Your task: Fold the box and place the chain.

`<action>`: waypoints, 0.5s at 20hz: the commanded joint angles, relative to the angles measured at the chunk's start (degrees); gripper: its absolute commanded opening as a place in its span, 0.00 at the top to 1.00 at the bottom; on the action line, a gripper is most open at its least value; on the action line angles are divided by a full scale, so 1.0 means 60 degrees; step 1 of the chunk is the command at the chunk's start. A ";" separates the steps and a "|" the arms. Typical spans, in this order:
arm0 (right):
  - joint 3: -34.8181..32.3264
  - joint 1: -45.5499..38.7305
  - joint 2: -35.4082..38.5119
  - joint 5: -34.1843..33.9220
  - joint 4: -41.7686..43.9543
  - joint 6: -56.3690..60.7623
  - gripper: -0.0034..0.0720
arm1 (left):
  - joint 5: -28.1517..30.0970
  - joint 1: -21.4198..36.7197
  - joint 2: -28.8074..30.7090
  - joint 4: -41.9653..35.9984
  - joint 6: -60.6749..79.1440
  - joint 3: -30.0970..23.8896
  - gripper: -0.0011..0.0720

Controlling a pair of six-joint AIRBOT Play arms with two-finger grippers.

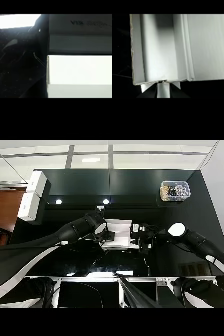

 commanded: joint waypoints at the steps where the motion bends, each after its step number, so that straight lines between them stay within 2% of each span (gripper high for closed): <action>1: -0.0004 0.0055 -0.0040 0.0022 0.0546 0.0058 0.73 | 0.0018 -0.0004 -0.0004 -0.0011 0.0004 -0.0004 0.94; 10: -0.0004 0.0568 -0.0375 -0.0576 0.1290 0.0051 0.73 | 0.0182 0.0000 -0.0004 -0.0018 -0.0004 -0.0004 0.94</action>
